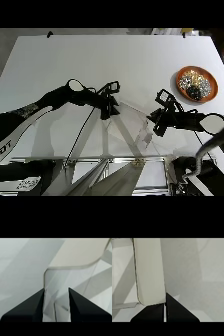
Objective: Fold the box and place the chain.
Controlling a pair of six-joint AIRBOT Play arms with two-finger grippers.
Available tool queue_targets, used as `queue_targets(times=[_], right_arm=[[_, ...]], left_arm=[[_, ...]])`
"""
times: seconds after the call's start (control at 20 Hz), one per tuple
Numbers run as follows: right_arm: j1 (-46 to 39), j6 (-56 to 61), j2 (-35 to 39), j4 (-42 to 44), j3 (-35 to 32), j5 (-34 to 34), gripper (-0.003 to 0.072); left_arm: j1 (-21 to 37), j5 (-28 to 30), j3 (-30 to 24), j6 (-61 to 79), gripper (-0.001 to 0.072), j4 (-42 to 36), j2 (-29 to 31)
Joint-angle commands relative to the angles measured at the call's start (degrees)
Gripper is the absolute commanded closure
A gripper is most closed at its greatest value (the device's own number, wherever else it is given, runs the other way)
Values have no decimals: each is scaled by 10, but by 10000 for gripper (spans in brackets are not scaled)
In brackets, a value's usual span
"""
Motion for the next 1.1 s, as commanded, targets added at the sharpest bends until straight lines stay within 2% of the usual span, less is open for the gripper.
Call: queue_targets(times=[0.0, 0.2, 0.35, 0.45, 0.6, 0.8, 1.0, 1.05], right_arm=[[0, -5, 0, -4, 0, 7, 672], [0, -11, 0, -3, 0, 18, 672], [0, -15, 0, -2, 0, 22, 672], [0, -15, 0, -2, 0, 23, 672], [0, -15, 0, -2, 0, 25, 672], [0, -15, 0, -2, 0, 27, 672], [0, -15, 0, -2, 0, 27, 672], [0, -15, 0, -2, 0, 27, 672]], left_arm=[[21, -21, 0, 6, 364, 6, 0], [16, -18, 0, 46, 363, -6, -2], [15, -6, 0, 93, 363, -64, -16], [14, -10, 8, 101, 363, -77, -30], [5, -31, 41, 101, 363, -66, -55], [-9, -83, 89, 89, 364, -9, -80], [-28, -120, 93, 86, 365, 18, -83], [-32, -118, 93, 85, 398, 30, -83]])
